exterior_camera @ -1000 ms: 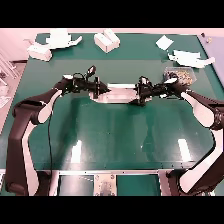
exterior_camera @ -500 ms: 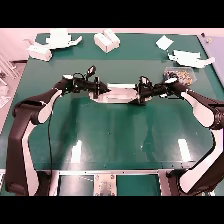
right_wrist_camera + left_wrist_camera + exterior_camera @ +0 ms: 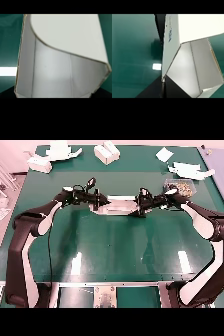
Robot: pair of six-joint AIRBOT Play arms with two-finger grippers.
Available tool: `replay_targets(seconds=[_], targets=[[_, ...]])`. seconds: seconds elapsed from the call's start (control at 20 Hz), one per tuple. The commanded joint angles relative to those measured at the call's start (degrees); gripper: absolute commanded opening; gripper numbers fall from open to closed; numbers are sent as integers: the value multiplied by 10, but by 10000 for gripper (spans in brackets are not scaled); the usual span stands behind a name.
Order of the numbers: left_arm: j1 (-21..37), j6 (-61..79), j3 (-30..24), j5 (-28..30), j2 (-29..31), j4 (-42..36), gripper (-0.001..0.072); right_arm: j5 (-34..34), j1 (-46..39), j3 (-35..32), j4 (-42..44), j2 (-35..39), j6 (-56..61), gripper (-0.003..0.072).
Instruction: Fold the box and place the chain.
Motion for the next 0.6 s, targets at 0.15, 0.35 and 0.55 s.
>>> replay_targets(seconds=[0.15,0.35,0.55], targets=[[0,0,0,0,0,0,23,17,-1,1,-18,0,17,720],[0,0,0,0,0,0,23,19,-1,3,-17,0,18,720],[0,0,0,0,0,0,23,19,-1,10,-7,0,18,720]])
